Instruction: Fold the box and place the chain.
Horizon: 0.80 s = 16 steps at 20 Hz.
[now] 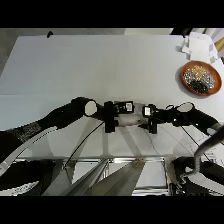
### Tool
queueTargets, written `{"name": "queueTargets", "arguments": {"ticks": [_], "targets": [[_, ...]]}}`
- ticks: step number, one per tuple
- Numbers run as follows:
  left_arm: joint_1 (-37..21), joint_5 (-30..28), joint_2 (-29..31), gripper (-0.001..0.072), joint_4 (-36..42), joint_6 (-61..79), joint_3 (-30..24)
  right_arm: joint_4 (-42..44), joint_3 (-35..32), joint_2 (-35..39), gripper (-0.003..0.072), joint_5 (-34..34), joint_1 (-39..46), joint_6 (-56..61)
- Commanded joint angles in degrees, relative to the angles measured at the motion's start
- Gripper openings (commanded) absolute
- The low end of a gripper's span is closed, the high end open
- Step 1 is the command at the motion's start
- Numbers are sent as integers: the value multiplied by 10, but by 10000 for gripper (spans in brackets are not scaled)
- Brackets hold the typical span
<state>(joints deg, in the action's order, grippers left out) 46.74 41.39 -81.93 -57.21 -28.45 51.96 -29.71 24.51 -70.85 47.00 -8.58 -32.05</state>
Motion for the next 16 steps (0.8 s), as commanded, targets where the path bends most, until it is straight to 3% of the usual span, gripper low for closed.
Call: {"name": "queueTargets", "arguments": {"ticks": [1, 6, 9, 13, 15, 16], "targets": [[1, 0, -1, 415, 0, 0, 0, 0, 0, 0, 411, 0, 0, 1], [1, 6, -1, 410, -1, 0, 0, 0, 0, 0, 411, 0, 0, 1], [1, 5, -1, 250, -1, 0, 0, 0, 0, 0, 411, 0, 0, 1], [1, 4, -1, 242, -1, 0, 0, 0, 0, 0, 411, 0, 0, 1], [1, 13, 1, 11, -2, 0, 0, 0, 0, 0, 411, 0, 0, 1], [1, 21, 4, 8, -2, -1, 0, 0, 0, 0, 411, 0, 0, 1]]}}
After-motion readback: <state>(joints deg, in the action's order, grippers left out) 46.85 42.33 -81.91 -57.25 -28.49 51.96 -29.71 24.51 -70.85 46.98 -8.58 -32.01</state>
